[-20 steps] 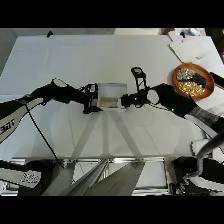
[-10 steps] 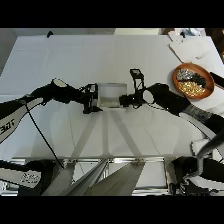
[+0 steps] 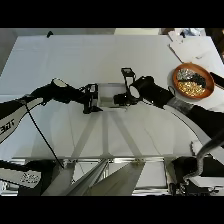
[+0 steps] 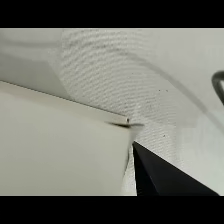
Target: Fold the box and place the chain.
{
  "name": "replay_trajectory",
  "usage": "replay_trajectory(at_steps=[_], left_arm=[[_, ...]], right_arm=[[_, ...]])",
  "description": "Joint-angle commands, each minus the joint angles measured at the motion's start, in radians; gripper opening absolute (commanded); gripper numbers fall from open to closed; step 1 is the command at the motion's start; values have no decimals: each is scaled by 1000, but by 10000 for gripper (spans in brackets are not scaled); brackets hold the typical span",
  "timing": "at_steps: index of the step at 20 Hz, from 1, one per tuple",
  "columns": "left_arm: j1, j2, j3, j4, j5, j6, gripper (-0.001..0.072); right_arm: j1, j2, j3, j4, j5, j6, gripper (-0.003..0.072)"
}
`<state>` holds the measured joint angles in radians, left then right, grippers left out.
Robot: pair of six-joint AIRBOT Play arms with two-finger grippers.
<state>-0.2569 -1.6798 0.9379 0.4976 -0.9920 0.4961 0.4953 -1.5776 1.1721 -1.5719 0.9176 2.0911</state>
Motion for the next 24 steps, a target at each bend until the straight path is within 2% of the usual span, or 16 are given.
replay_trajectory(at_steps=[1, 6, 10, 11, 12, 13, 16, 17, 19, 20, 24], left_arm=[[0, 0, 0, 0, 0, 0, 214], [0, 0, 0, 0, 0, 0, 215], [0, 0, 0, 0, 0, 0, 214], [0, 0, 0, 0, 0, 0, 215], [0, 0, 0, 0, 0, 0, 214], [0, 0, 0, 0, 0, 0, 214], [0, 0, 0, 0, -1, 0, 214], [0, 0, 0, 0, -2, 0, 214], [0, 0, 0, 0, -3, 0, 214], [0, 0, 0, 0, -3, 0, 215], [0, 0, 0, 0, -4, 0, 215]], right_arm=[[36, -60, 69, -112, 133, 165, 339], [42, -70, 70, -157, 135, 289, 337], [45, -73, 70, -158, 108, 298, 309], [46, -77, 70, -156, 106, 299, 236], [48, -80, 70, -154, 105, 299, 66], [50, -83, 70, -148, 100, 299, 13], [52, -81, 71, -143, 93, 294, 14], [52, -77, 71, -143, 98, 294, 53], [52, -58, 71, -138, 100, 294, 349], [52, -43, 71, -133, 100, 294, 370], [47, 55, 71, -133, 135, 269, 369]])
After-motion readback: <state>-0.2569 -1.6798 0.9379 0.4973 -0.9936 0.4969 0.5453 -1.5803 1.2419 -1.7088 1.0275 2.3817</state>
